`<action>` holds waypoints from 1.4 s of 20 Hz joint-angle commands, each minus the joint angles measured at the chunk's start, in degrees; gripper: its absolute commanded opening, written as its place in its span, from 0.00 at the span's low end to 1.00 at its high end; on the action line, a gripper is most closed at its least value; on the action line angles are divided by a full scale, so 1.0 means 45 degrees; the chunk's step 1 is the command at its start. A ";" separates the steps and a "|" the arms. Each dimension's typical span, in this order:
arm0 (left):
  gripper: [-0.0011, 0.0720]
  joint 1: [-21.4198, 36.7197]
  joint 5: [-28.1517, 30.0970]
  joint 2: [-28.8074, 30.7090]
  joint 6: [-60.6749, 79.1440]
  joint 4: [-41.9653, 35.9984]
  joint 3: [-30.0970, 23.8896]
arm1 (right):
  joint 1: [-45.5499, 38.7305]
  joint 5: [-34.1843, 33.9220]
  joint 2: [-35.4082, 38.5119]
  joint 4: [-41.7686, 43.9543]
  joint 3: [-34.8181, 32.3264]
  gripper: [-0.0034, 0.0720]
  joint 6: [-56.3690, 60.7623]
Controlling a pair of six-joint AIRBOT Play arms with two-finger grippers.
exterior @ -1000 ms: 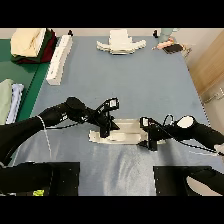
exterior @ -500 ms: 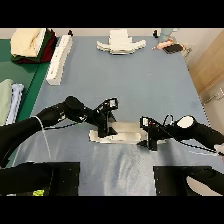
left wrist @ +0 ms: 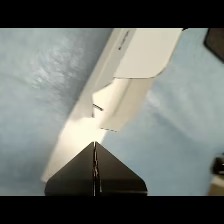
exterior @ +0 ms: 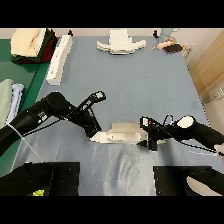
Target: Fold the box.
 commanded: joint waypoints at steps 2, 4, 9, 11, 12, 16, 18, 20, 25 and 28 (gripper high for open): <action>0.04 -0.1273 -0.0627 0.0136 -0.3915 -0.2205 0.0413 | 0.0000 -0.0005 -0.0010 0.0000 0.0010 0.74 0.0000; 0.04 -0.2166 0.0850 -0.0471 -0.5372 -0.2438 0.1273 | 0.0000 -0.0005 -0.0010 0.0000 0.0010 0.74 0.0000; 0.04 -0.1962 0.2361 -0.2822 -0.7213 -0.3099 0.3002 | -0.0005 -0.0005 -0.0010 0.0000 0.0010 0.74 0.0000; 0.04 -0.1656 0.3259 -0.3502 -0.7490 -0.3492 0.3113 | 0.0000 -0.0010 -0.0005 0.0000 0.0010 0.74 0.0000; 0.04 -0.1491 0.3541 -0.3784 -0.7902 -0.3492 0.3113 | -0.0005 -0.0010 -0.0010 0.0000 0.0010 0.74 0.0000; 0.04 -0.1277 0.2846 -0.5076 -0.9534 -0.2579 0.3113 | 0.0000 -0.0010 -0.0010 0.0000 0.0010 0.74 0.0000; 0.04 -0.1345 0.2225 -0.5673 -0.9991 -0.2234 0.3113 | 0.0000 -0.0010 -0.0010 0.0000 0.0010 0.74 0.0000; 0.04 -0.1423 0.2064 -0.6081 -1.0010 -0.2259 0.3113 | 0.0000 -0.0010 -0.0005 0.0000 0.0010 0.74 0.0000; 0.04 -0.1739 0.2142 -0.6290 -0.9913 -0.2288 0.3249 | 0.0000 -0.0010 -0.0010 0.0005 0.0010 0.74 0.0000; 0.03 -0.1719 0.2093 -0.6188 -0.9243 -0.2283 0.3745 | 0.0000 -0.0010 -0.0010 0.0000 0.0010 0.74 0.0000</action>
